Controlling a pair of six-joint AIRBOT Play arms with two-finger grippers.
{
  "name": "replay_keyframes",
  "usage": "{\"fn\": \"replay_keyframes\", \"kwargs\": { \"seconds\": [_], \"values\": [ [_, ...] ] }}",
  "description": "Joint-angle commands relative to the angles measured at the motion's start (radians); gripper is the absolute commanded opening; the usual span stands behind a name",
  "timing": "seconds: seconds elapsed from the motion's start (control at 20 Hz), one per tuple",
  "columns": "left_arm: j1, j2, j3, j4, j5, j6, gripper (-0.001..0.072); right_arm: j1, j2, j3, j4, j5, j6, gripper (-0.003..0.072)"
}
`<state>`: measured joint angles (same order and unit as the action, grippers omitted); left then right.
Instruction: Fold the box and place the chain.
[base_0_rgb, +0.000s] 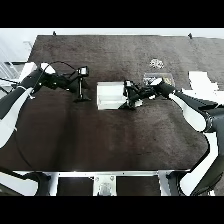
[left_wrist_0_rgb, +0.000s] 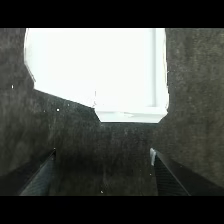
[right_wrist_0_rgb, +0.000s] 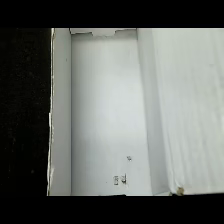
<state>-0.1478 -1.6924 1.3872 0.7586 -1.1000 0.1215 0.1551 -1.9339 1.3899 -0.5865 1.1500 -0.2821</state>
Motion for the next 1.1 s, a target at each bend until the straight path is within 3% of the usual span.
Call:
{"fn": "replay_keyframes", "kwargs": {
  "seconds": [0.0, 0.7, 0.85, 1.05],
  "values": [
    [0.001, -0.039, -0.005, -0.043, -0.01, 0.137, 0.072, -0.001, 0.0, 0.0, 0.0, 0.0, 0.0, 0.0584],
    [0.001, -0.195, 0.053, -0.157, 0.002, 0.13, 0.0716, -0.001, 0.0, 0.0, 0.0, 0.0, 0.0, 0.0584],
    [0.001, -0.192, 0.053, -0.218, 0.055, 0.13, 0.0709, -0.001, 0.0, 0.0, 0.0, 0.0, 0.0, 0.0584],
    [0.001, -0.191, 0.054, -0.202, -0.048, 0.032, 0.0709, -0.001, 0.0, 0.0, 0.0, 0.0, 0.0, 0.0584]
  ]
}}
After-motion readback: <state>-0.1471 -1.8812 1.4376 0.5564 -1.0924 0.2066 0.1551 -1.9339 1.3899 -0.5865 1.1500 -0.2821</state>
